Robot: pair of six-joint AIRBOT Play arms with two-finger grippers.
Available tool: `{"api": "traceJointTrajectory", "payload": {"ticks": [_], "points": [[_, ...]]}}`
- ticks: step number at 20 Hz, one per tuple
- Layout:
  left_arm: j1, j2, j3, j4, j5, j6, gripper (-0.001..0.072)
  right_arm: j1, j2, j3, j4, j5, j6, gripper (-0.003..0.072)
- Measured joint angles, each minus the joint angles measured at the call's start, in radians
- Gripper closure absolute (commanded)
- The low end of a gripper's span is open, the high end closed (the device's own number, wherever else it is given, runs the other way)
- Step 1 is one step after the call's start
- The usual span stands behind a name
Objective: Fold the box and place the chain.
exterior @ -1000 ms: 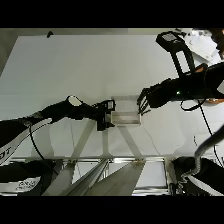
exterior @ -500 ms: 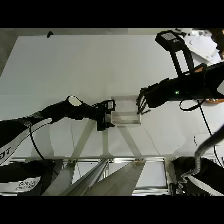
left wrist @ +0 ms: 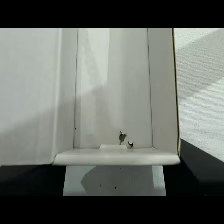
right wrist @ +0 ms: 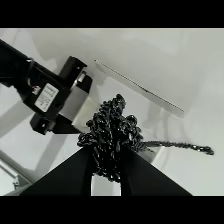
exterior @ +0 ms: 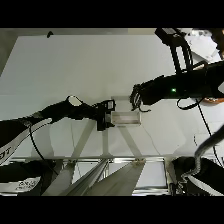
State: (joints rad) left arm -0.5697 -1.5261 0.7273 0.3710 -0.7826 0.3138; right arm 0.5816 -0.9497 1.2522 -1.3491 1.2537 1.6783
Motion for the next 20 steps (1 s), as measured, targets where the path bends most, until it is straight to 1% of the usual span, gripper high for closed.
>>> {"api": "traceJointTrajectory", "payload": {"ticks": [2, 4, 7, 10, 15, 20], "points": [[0.000, 0.000, 0.000, 0.000, 0.000, 0.000, 0.0367, 0.000, 0.005, 0.000, 0.020, -0.002, 0.000, 0.0680], [0.000, 0.000, 0.000, 0.000, 0.000, 0.000, 0.0367, 0.000, 0.008, 0.000, 0.025, 0.023, 0.000, 0.0680], [0.000, 0.000, 0.000, 0.000, 0.000, 0.000, 0.0367, 0.000, 0.009, -0.009, -0.012, 0.095, 0.000, 0.0680], [0.000, 0.000, 0.000, 0.000, 0.000, 0.000, 0.0367, 0.000, 0.009, -0.060, -0.051, 0.123, 0.000, 0.0680], [0.000, 0.000, 0.000, 0.000, 0.000, 0.000, 0.0367, -0.015, 0.009, -0.161, -0.101, 0.092, 0.000, 0.0679], [0.000, 0.000, 0.000, 0.000, 0.000, 0.000, 0.0367, -0.038, 0.008, -0.242, -0.109, 0.045, 0.000, 0.0681]]}}
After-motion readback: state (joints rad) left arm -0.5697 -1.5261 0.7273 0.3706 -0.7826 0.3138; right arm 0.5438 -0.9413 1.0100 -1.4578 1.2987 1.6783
